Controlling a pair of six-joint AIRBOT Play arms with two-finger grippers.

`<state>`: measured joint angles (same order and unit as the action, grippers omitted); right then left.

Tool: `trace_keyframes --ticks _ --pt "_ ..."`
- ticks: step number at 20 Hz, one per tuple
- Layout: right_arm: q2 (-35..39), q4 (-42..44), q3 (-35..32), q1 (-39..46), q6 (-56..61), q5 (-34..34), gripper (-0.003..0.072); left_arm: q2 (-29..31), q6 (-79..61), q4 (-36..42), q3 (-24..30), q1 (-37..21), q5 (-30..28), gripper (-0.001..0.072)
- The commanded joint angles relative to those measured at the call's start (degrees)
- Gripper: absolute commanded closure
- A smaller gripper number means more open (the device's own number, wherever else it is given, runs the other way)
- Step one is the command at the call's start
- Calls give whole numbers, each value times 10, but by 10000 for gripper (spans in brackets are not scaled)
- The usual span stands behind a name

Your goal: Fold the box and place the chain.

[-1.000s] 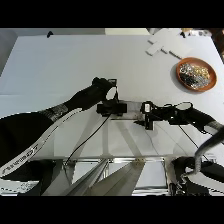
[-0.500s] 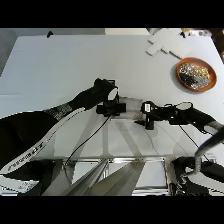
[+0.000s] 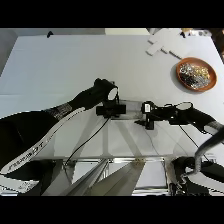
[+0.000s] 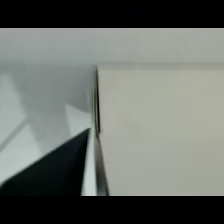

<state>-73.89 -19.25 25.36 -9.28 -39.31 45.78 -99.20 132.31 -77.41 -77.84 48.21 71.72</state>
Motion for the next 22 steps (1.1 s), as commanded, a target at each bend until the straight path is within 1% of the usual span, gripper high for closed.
trace_keyframes --ticks 1,3,6,7,10,11,12,16,18,19,20,21,22 --pt "0 0 0 0 -2 1 204 0 -36 -34 -4 -4 62 292" --pt "0 0 0 0 -2 1 204 0 -35 -45 -13 -10 81 292" --pt "0 0 0 0 -2 1 204 0 -36 -45 -43 -19 78 296" --pt "0 0 0 0 -2 1 204 0 -36 -47 -51 -22 73 311" --pt "0 0 0 0 -2 1 204 -7 -38 -46 -54 -22 58 332" --pt "0 0 0 0 -2 1 204 -14 -38 -45 -53 -20 54 375" --pt "0 0 0 0 -2 1 204 -22 -43 -43 -53 -16 51 386" --pt "0 0 0 0 -2 1 204 -49 -50 -43 -53 1 51 396" --pt "0 0 0 0 -2 1 204 -53 -48 -41 -53 5 44 401" --pt "0 0 0 0 -2 1 204 -53 -48 -41 -53 4 42 496" --pt "0 0 0 0 -2 1 204 -53 -48 -41 -53 4 42 610" --pt "0 0 0 0 -2 1 204 -53 -48 -41 -53 4 44 665" --pt "0 0 0 0 -2 1 204 -53 -48 -41 -53 4 44 684"
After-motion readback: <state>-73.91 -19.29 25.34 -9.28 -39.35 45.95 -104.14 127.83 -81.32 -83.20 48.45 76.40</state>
